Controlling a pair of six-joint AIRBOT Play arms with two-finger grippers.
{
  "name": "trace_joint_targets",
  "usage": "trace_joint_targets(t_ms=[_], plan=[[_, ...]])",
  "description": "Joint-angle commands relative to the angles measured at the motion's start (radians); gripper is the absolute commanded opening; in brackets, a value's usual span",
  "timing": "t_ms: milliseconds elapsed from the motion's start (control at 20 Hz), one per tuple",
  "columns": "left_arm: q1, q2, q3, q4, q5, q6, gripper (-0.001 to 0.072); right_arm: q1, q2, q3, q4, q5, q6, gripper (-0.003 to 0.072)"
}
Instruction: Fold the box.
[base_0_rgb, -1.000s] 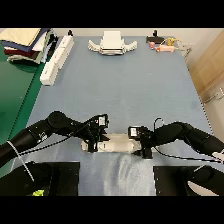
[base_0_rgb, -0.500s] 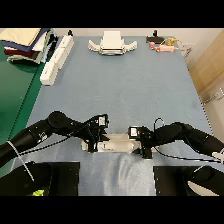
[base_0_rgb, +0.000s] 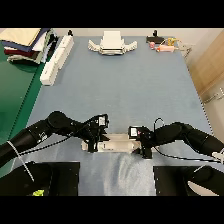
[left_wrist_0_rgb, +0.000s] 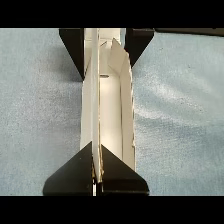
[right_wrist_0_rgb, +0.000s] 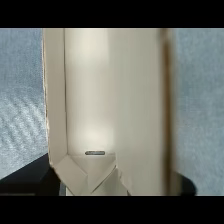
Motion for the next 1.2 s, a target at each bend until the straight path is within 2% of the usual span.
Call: trace_joint_targets(t_ms=[0, 600, 700, 750, 900, 1100, 1150], plan=[[0.0, 0.0, 0.0, 0.0, 0.001, 0.002, 0.0014, 0.001, 0.0, -0.001, -0.002, -0.003, 0.0, 0.0502], [0.0, 0.0, 0.0, -0.003, -0.001, -0.015, 0.0023, 0.001, 0.001, -0.001, -0.002, -0.003, 0.0, 0.0503], [0.001, 0.0, 0.0, -0.002, 0.002, -0.094, 0.0499, 0.001, 0.0, -0.001, -0.002, -0.003, 0.0, 0.0503], [0.002, 0.001, 0.0, 0.004, 0.0, -0.154, 0.0552, 0.001, 0.0, -0.001, -0.002, -0.003, 0.0, 0.0503], [0.002, 0.031, 0.0, 0.104, -0.03, -0.301, 0.0552, 0.001, 0.0, -0.001, -0.002, -0.003, 0.0, 0.0503], [0.002, 0.182, 0.0, 0.324, -0.15, -0.614, 0.055, 0.001, 0.0, -0.001, -0.002, -0.003, 0.0, 0.0503], [0.002, 0.232, 0.0, 0.374, -0.185, -0.705, 0.0492, 0.001, 0.0, -0.001, -0.002, -0.003, 0.0, 0.0503]])
